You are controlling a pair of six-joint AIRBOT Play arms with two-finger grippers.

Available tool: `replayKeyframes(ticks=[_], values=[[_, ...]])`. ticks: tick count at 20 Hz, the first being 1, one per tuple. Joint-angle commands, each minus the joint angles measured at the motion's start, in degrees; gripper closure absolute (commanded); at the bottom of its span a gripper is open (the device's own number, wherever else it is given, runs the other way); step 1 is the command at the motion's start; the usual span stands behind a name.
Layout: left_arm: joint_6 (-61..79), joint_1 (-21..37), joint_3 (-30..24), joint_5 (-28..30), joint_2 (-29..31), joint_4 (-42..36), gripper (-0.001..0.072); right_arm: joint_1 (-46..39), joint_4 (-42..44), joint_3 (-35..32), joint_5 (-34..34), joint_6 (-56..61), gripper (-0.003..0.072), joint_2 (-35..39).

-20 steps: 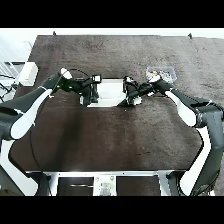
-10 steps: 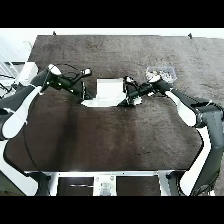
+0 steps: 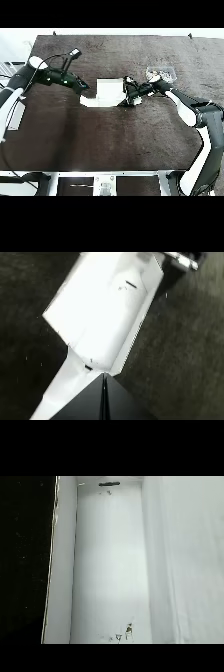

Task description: Fold the box and place the chain.

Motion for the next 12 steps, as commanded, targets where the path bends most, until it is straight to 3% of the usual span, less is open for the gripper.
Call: replayKeyframes(ticks=[1,3,7,12], values=[[-13.9,2.7,-7.9,3.1,5.5,-0.2,0.0697,0.0,0.0,0.0,0.0,0.0,0.0103,0.0],[-18.0,6.0,-9.5,-0.2,5.6,-0.2,0.0697,0.0,0.0,0.0,0.0,0.0,0.0104,0.0],[-24.0,12.0,-10.6,0.4,4.9,-1.6,0.0696,0.0,0.0,0.0,0.0,0.0,0.0103,0.0],[-25.8,13.8,-10.6,-0.5,0.2,-3.9,0.0696,0.0,0.1,0.0,0.0,0.0,0.0103,0.0]])
